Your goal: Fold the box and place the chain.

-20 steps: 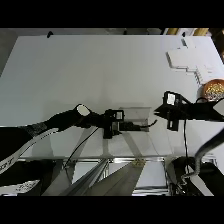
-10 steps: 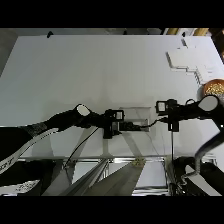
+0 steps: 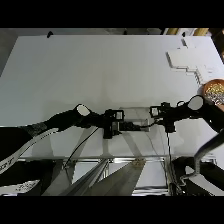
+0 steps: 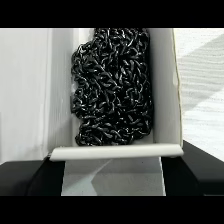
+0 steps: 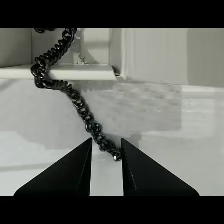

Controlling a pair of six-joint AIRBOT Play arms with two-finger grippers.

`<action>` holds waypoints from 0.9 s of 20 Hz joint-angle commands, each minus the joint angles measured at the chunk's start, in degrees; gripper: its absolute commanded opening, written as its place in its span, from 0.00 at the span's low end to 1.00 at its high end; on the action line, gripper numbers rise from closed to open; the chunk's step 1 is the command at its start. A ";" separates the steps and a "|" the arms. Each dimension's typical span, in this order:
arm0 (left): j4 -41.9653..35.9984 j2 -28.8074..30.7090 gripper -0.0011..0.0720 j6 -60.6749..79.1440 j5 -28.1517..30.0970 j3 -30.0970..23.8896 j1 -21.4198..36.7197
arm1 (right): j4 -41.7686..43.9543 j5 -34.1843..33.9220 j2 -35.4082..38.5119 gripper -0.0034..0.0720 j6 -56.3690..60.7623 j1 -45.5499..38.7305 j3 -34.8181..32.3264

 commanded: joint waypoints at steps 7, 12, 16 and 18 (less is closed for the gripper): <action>0.02 0.02 0.36 0.00 0.00 0.04 0.00 | -0.74 -7.48 -0.44 0.30 -0.24 1.07 -3.93; 0.02 0.02 0.36 0.00 0.00 0.04 0.00 | -0.81 -6.32 0.48 0.07 -0.15 1.07 -3.93; 0.04 0.02 0.36 0.00 0.00 0.02 0.00 | -2.29 -2.14 7.13 0.07 1.22 1.07 -3.93; 0.02 0.02 0.36 0.02 0.02 0.02 0.00 | -2.23 0.44 11.56 0.07 7.96 1.07 -3.93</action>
